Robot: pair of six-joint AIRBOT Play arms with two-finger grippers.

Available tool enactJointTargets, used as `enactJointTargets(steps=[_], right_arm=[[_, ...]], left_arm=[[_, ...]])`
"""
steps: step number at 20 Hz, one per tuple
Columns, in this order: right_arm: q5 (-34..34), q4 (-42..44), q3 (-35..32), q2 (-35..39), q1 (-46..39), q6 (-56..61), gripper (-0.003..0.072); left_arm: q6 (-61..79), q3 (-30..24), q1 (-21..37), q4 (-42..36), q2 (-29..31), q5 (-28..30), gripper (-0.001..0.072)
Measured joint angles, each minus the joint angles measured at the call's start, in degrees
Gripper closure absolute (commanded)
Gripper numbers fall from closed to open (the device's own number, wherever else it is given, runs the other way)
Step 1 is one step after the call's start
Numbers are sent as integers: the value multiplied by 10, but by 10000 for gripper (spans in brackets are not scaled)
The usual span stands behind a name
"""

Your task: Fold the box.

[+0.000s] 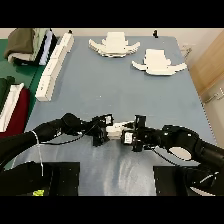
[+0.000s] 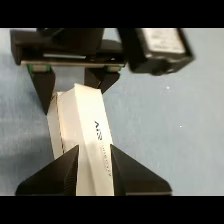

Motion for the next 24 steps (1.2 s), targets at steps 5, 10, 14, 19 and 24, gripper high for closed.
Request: enactJointTargets(steps=[5,10,14,19,24], right_arm=[[9,10,-2,33,0,229,682],[-79,16,-40,35,-2,484,683],[-132,17,-75,30,-8,575,683],[-151,18,-90,12,-11,610,683],[-158,18,-97,-3,-5,617,683]], left_arm=[[0,0,0,0,0,0,255],[0,0,0,0,0,0,255],[0,0,0,0,0,0,255],[0,0,0,0,0,0,255],[0,0,0,0,0,0,255]])
